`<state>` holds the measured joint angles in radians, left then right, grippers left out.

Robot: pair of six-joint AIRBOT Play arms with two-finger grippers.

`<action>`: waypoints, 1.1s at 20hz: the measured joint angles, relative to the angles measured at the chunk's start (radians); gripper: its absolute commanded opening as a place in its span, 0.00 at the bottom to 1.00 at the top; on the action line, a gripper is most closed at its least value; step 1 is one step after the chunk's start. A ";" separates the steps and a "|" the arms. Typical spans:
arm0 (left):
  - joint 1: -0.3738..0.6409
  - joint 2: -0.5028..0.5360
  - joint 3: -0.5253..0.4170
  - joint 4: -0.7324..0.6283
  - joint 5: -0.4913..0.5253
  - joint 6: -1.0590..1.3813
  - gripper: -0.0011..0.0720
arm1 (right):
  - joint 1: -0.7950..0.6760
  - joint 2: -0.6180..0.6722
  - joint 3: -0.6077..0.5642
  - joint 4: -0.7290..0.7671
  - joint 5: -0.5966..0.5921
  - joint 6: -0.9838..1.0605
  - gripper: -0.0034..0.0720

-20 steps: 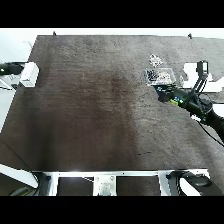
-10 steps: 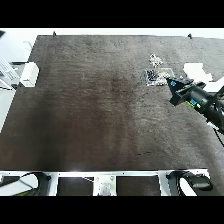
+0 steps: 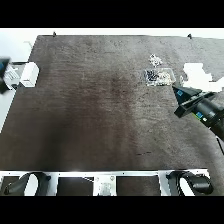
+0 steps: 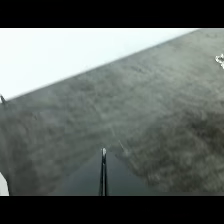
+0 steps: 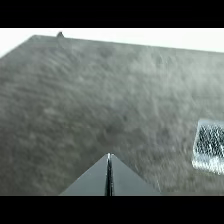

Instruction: Fold the box and place the chain.

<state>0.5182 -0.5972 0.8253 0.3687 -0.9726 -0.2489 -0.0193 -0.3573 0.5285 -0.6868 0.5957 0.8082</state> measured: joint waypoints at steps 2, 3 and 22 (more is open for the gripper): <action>0.000 0.071 -0.141 -0.027 0.012 0.025 0.03 | 0.000 0.035 -0.045 -0.035 0.000 0.027 0.05; 0.000 0.093 -0.199 -0.030 0.018 0.034 0.03 | 0.000 0.053 -0.071 -0.048 0.000 0.040 0.05; 0.000 0.159 -0.533 -0.086 -0.019 0.045 0.04 | 0.000 0.133 -0.290 -0.094 -0.005 0.074 0.05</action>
